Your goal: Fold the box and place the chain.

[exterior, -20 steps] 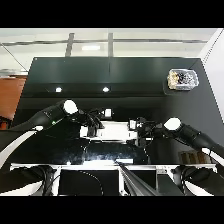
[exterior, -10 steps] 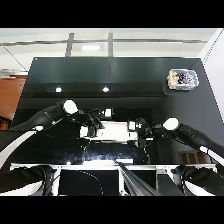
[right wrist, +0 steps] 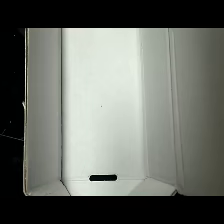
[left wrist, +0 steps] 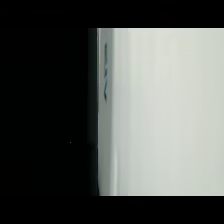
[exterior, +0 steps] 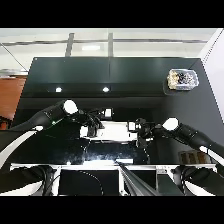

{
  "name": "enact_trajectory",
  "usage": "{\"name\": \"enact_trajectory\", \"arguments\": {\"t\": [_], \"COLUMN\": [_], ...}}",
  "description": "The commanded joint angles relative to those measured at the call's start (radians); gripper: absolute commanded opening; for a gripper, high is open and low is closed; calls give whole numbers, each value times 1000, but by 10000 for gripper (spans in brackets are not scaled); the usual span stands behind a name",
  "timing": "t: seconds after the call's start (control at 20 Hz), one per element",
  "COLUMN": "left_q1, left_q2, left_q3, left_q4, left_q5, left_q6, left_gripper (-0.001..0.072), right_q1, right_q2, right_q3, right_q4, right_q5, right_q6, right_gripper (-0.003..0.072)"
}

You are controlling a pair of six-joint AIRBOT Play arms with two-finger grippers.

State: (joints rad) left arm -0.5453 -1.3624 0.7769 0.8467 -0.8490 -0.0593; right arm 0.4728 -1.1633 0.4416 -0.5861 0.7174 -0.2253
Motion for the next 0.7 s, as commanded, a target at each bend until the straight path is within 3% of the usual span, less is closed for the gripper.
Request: {"name": "enact_trajectory", "arguments": {"t": [0.0,0.05,0.1,0.15,0.25,0.3,0.35,0.65], "left_q1": [0,0,0,0,0,2,5,80], "left_q2": [1,1,1,1,2,5,14,153], "left_q3": [1,1,1,1,5,10,14,18], "left_q4": [0,0,0,1,2,5,13,96], "left_q5": [-2,-8,-9,-9,-21,-32,-46,-108], "left_q6": [-1,-10,-28,-33,-58,-87,-119,-391], "left_gripper": [27,29,31,85,436,533,579,630], "right_q1": [0,0,0,0,0,0,0,0], "right_q2": [-1,-1,-1,-1,-1,-1,-1,-1], "right_q3": [0,0,0,0,0,0,0,0], "right_q4": [-2,-2,-2,-2,-2,-2,-2,-1], "right_q5": [0,0,0,0,0,0,1,1], "right_q6": [0,0,0,0,0,0,0,0], "right_gripper": [629,532,534,534,534,534,534,534]}}
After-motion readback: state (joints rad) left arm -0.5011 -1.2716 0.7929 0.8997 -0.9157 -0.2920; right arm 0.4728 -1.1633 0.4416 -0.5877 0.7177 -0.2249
